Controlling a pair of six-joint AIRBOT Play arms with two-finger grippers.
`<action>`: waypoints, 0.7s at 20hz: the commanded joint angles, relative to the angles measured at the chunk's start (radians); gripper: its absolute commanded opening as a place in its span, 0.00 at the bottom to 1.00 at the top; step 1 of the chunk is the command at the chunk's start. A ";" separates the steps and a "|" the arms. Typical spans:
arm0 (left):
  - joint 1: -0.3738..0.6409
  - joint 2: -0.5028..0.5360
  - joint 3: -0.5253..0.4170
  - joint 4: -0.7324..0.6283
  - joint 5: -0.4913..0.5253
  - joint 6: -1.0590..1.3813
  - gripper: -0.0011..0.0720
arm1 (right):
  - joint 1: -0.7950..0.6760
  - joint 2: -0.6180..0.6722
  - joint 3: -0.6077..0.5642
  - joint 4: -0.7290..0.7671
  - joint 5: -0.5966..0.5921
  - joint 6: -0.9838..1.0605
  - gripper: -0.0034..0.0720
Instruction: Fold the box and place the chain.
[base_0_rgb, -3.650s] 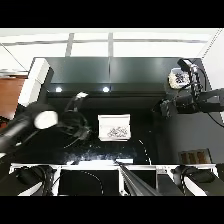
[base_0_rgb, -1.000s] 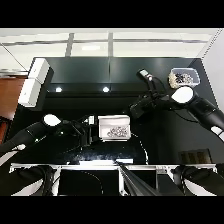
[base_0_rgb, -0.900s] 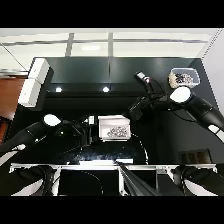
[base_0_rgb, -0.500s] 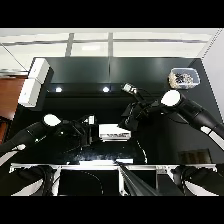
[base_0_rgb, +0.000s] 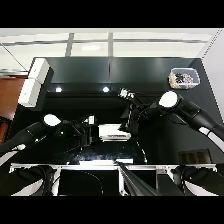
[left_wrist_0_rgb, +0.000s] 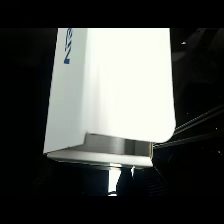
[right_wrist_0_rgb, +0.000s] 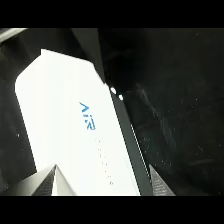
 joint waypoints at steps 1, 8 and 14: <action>0.000 -0.001 0.001 0.000 0.000 0.000 0.56 | 0.000 0.000 -0.001 -0.045 0.020 -0.012 0.79; 0.000 -0.001 0.001 0.000 0.000 0.000 0.56 | 0.000 -0.001 -0.003 -0.047 0.050 -0.011 0.60; 0.000 -0.001 0.001 0.000 0.000 0.000 0.56 | 0.050 -0.001 -0.003 -0.107 0.060 0.008 0.49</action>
